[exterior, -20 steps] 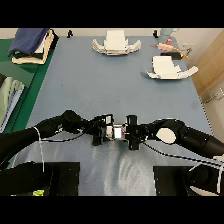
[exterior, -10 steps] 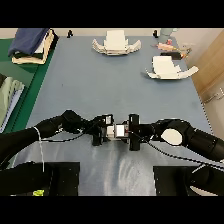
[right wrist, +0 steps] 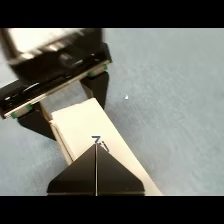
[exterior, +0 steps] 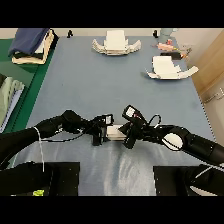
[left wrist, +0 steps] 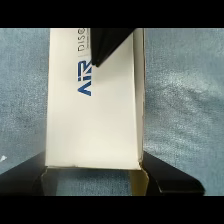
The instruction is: Fold the box.
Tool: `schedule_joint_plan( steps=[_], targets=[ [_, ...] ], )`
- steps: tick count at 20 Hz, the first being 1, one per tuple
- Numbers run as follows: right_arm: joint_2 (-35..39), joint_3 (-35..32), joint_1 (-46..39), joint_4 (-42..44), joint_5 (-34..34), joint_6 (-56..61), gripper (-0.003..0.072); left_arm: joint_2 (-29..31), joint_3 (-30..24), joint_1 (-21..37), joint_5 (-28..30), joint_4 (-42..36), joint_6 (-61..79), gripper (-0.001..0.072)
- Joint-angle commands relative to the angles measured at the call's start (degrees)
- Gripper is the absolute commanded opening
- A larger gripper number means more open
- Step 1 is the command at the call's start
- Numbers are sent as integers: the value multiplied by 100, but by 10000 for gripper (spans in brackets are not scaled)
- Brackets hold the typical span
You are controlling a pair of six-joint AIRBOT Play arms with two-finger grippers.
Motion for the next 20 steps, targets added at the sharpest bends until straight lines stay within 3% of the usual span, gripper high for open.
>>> schedule_joint_plan(
  steps=[1,20],
  targets=[
    [11,-431,79,562,-929,225,4,0,4,0,0,2,0,494],
    [-247,-933,372,579,-1130,437,4,0,4,0,0,2,0,495]
  ],
)
